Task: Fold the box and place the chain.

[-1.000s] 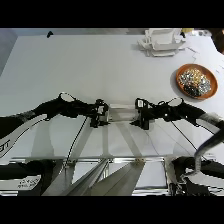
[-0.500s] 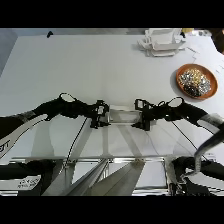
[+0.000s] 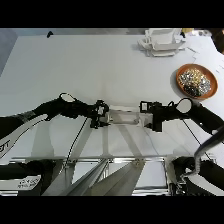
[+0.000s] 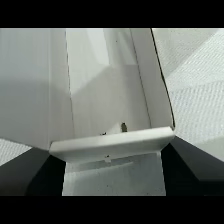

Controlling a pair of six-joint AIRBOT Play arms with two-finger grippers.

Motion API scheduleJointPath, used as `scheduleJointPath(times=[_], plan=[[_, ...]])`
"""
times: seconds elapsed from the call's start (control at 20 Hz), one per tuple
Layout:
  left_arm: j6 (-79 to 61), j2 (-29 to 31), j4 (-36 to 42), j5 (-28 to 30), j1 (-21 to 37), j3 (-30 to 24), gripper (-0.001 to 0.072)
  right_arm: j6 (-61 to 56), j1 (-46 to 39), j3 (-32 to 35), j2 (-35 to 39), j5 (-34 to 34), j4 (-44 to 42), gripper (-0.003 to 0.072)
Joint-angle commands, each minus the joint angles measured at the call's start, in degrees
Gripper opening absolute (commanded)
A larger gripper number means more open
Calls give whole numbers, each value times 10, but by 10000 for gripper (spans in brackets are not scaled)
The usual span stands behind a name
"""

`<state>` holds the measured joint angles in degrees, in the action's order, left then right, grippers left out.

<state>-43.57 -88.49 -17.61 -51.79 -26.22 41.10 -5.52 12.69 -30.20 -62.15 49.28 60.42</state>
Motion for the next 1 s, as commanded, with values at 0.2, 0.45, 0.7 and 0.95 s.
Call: scheduleJointPath(times=[0.2,0.45,0.7,0.95], plan=[[1,0,1,-8,1,0,31,-143,0,-1,142,13,50,705],[1,0,22,-12,1,0,50,-157,1,-1,159,5,21,698],[77,3,51,4,1,0,528,-157,1,-1,159,-4,2,698],[148,4,43,3,1,0,700,-157,0,-1,159,-4,1,698]])
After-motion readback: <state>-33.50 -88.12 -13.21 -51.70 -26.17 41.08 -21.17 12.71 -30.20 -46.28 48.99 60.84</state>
